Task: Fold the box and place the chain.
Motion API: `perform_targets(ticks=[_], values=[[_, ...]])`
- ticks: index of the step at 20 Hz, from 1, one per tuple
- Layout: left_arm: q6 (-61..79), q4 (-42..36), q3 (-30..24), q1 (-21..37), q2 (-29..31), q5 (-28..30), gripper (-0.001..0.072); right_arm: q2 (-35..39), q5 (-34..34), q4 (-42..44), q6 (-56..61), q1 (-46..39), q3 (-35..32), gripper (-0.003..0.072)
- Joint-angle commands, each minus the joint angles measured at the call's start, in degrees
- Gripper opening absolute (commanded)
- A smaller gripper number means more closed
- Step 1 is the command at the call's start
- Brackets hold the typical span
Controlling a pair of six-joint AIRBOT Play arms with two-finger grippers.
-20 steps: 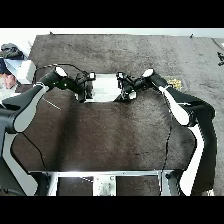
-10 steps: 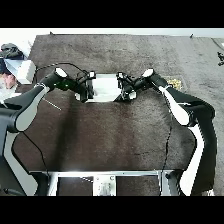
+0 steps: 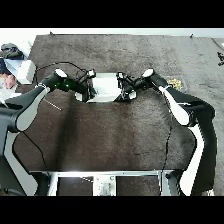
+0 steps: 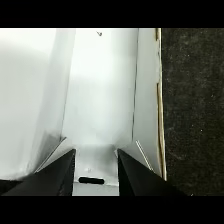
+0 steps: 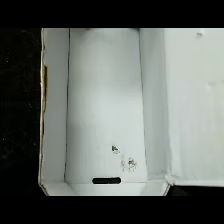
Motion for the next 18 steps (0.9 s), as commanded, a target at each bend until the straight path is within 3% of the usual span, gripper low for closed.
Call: perform_targets(ticks=[1, 2, 6, 7, 8, 12, 13, 14, 18], values=[[0.1, -0.3, 0.0, 0.0, 0.0, -1.4, 0.0529, 0.0, 0.0, 0.0, 0.0, 0.0, 0.0, 0.0539], [0.1, -0.3, 0.0, 0.0, 0.0, -1.4, 0.0568, 0.0, 0.0, 0.0, 0.0, 0.0, 0.0, 0.0538], [0.1, -0.4, 0.0, 0.0, 0.0, -1.8, 0.0567, 0.0, 0.0, 0.0, 0.0, 0.0, 0.0, 0.0539], [0.1, -0.4, 0.0, 0.0, 0.0, -2.2, 0.0511, 0.0, 0.0, 0.0, 0.0, 0.0, 0.0, 0.0538], [0.1, -0.4, 0.0, 0.0, 0.0, -2.8, 0.0375, 0.0, 0.0, 0.0, 0.0, 0.0, 0.0, 0.0538], [0.1, -0.4, 0.0, 0.0, 0.0, -3.0, 0.0367, 0.0, 0.0, 0.0, 0.0, 0.0, 0.0, 0.0538], [0.1, -0.6, 0.0, 0.0, 0.0, -3.0, 0.0432, 0.0, 0.0, 0.0, 0.0, 0.0, 0.0, 0.0538], [0.1, -1.5, 0.0, 0.0, 0.0, -3.0, 0.0551, 0.0, 0.0, 0.0, 0.0, 0.0, 0.0, 0.0538], [0.2, -3.4, 0.0, 0.0, 0.0, -3.0, 0.0549, 0.0, 0.0, 0.0, 0.0, 0.0, 0.0, 0.0538]])
